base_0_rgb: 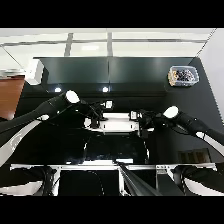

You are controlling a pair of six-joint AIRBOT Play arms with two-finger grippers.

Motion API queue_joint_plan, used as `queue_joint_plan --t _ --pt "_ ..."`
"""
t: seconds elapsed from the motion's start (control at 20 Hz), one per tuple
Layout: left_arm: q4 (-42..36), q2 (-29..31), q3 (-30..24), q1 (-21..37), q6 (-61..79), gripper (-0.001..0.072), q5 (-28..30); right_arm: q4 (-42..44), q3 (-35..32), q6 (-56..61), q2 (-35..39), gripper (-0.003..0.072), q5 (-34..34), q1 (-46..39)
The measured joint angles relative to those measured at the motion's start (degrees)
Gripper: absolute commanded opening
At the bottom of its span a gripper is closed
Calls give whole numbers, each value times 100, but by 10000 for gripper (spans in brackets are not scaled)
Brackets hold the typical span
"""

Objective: Fold the box and place the chain.

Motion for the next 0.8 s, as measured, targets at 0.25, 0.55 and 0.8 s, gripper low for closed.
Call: queue_joint_plan --t 0.25,0.55,0.8 --pt "0 0 0 0 0 25 0 -85 0 63 0 701 4 -7" --pt "-2 0 0 0 0 25 -2 -103 0 74 0 701 61 -50" --pt "-2 0 0 0 0 26 -2 -98 0 70 0 551 68 -61"
